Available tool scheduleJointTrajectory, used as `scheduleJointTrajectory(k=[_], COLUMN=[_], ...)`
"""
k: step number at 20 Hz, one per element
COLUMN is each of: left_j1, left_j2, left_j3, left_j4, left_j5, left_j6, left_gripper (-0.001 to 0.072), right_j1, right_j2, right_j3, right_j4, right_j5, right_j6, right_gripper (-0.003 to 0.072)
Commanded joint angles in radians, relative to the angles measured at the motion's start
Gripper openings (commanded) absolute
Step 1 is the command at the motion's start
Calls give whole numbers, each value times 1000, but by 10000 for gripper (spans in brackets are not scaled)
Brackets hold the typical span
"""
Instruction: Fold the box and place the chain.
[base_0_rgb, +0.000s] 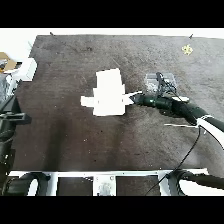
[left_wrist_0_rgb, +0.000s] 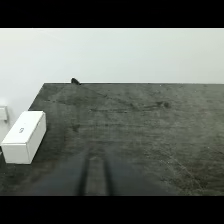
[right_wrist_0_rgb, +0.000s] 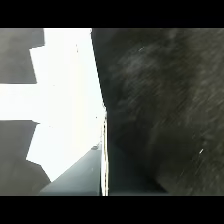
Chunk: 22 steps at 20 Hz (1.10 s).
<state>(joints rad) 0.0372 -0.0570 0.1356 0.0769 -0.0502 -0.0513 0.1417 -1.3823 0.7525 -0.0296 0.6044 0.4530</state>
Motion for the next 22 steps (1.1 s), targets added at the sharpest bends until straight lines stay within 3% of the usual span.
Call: scheduleJointTrajectory(k=[1, 2, 3, 7, 10, 15, 20, 22], left_j1=[1, 1, 1, 1, 1, -26, -112, -117], left_j2=[0, -7, -29, -236, -501, -955, -1387, -1544], left_j3=[1, 2, 4, 81, 220, 519, 948, 1129], left_j4=[-3, -3, -21, -94, -94, -82, 161, 249], left_j5=[-193, -306, -382, -504, -626, -782, -888, -979], left_j6=[0, 0, 0, 0, 0, -35, -275, -391], left_gripper=[584, 500, 466, 493, 493, 485, 486, 486], right_j1=[65, 66, 66, 66, 66, 65, 65, 64], right_j2=[4, -2, -13, -67, -97, -101, -101, -101], right_j3=[-3, -3, -3, -3, -3, -3, -3, -3], right_j4=[41, 43, 42, 66, 171, 183, 192, 183], right_j5=[-183, -183, -183, -151, -119, -119, -111, -106], right_j6=[-40, -70, -94, -183, -298, -304, -317, -335], right_gripper=[4, 4, 4, 4, 4, 4, 4, 4])
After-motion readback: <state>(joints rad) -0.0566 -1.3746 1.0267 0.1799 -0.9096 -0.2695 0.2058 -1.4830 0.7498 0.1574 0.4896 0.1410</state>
